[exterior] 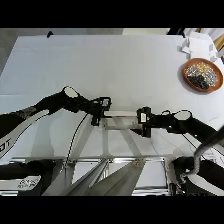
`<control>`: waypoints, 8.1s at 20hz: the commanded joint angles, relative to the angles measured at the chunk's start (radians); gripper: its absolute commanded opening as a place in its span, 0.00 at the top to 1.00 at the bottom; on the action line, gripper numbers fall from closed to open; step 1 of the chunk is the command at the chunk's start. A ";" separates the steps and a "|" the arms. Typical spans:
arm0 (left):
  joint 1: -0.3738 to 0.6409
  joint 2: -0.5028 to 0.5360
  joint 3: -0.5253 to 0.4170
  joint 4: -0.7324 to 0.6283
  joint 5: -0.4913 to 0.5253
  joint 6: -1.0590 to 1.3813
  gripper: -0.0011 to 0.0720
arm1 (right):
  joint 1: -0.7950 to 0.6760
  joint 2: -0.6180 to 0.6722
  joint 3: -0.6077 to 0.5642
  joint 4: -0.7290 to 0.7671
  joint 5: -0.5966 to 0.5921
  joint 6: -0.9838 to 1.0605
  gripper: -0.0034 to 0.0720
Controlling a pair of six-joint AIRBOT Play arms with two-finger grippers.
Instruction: Fold the box and place the chain.
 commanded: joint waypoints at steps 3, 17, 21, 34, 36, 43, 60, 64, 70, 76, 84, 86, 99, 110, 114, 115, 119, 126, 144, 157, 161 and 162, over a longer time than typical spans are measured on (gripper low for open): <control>0.000 0.000 0.000 0.000 0.000 0.000 0.97 | -0.006 -0.061 0.003 0.027 0.014 -0.074 0.10; 0.000 0.000 0.000 0.000 0.000 0.000 0.97 | -0.006 -0.127 0.041 0.058 0.006 -0.151 0.25; -0.001 0.000 0.000 0.000 0.000 0.000 0.97 | -0.006 -0.137 0.044 0.057 0.005 -0.151 0.33; 0.000 0.000 0.000 0.000 0.000 0.000 0.97 | -0.006 -0.146 0.044 0.056 0.010 -0.151 0.51; 0.000 0.000 0.000 0.000 0.000 0.000 0.97 | -0.006 -0.146 0.044 0.056 0.010 -0.151 0.51; 0.000 0.000 0.000 0.000 0.000 0.000 0.97 | -0.006 -0.146 0.044 0.056 0.010 -0.151 0.51; 0.012 0.098 0.000 0.055 0.016 -0.097 0.31 | -0.006 -0.146 0.044 0.056 0.009 -0.151 0.51; 0.058 0.204 0.000 0.262 0.014 -0.346 0.29 | -0.006 -0.146 0.044 0.056 0.009 -0.151 0.51; 0.079 0.436 0.000 0.425 -0.143 -0.527 0.43 | -0.006 -0.146 0.044 0.056 0.010 -0.151 0.51; -0.048 0.521 -0.002 0.389 -0.319 -0.682 0.98 | -0.006 -0.146 0.044 0.056 0.010 -0.151 0.51; -0.280 0.371 -0.005 0.187 0.192 -0.850 0.98 | -0.006 -0.146 0.044 0.056 0.009 -0.151 0.51; -0.278 0.306 -0.005 0.149 0.282 -0.857 0.98 | -0.006 -0.146 0.044 0.056 0.010 -0.151 0.51; -0.278 0.165 -0.005 0.157 0.479 -1.033 0.98 | -0.006 -0.146 0.044 0.056 0.010 -0.151 0.51; -0.278 0.382 -0.005 0.555 0.349 -1.092 0.98 | -0.006 -0.146 0.044 0.056 0.010 -0.151 0.51; -0.278 0.477 -0.005 0.779 0.094 -1.103 0.98 | -0.006 -0.146 0.044 0.056 0.010 -0.151 0.51; -0.278 0.472 -0.006 0.790 0.040 -1.102 0.98 | -0.006 -0.146 0.044 0.056 0.010 -0.151 0.51; -0.260 0.418 -0.043 0.743 0.042 -1.087 0.98 | -0.006 -0.146 0.044 0.056 0.009 -0.151 0.51; -0.117 0.360 -0.155 0.592 0.047 -0.837 0.98 | -0.006 -0.146 0.044 0.056 0.009 -0.151 0.51; -0.070 0.295 -0.158 0.514 0.181 -0.422 0.58 | -0.006 -0.146 0.044 0.056 0.009 -0.151 0.51; -0.088 0.294 -0.158 0.355 0.106 -0.269 0.80 | -0.006 -0.146 0.044 0.056 0.010 -0.151 0.51; -0.088 0.294 -0.158 0.341 0.097 -0.271 0.80 | -0.006 -0.146 0.044 0.056 0.010 -0.151 0.51; -0.088 0.294 -0.158 0.331 0.097 -0.274 0.80 | -0.006 -0.146 0.044 0.056 0.009 -0.151 0.51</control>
